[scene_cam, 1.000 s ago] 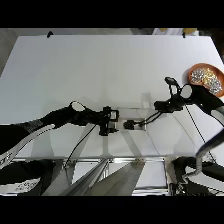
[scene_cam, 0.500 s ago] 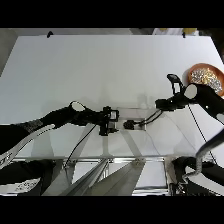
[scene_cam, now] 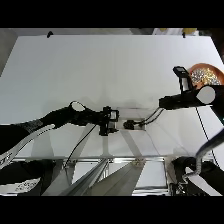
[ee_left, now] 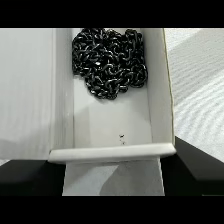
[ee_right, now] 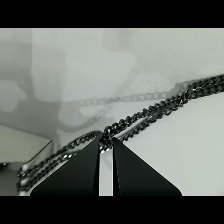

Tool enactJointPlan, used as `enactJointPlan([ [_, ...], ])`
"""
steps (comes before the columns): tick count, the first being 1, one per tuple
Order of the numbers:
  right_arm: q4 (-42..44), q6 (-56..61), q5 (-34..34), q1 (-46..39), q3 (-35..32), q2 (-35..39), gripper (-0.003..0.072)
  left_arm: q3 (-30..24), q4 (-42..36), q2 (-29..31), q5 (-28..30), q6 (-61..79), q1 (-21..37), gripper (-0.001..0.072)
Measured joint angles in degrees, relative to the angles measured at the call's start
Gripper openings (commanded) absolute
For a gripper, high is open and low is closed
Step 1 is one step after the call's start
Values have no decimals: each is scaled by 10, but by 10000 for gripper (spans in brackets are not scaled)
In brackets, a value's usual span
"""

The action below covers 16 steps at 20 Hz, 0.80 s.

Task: Fold the box and place the chain.

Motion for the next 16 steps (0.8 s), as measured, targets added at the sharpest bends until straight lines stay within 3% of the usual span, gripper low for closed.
enactJointPlan([
  [16, 40, -20, 52, 45, 0, 121, 19, 0, 0, 0, 0, 0, 0, 18],
])
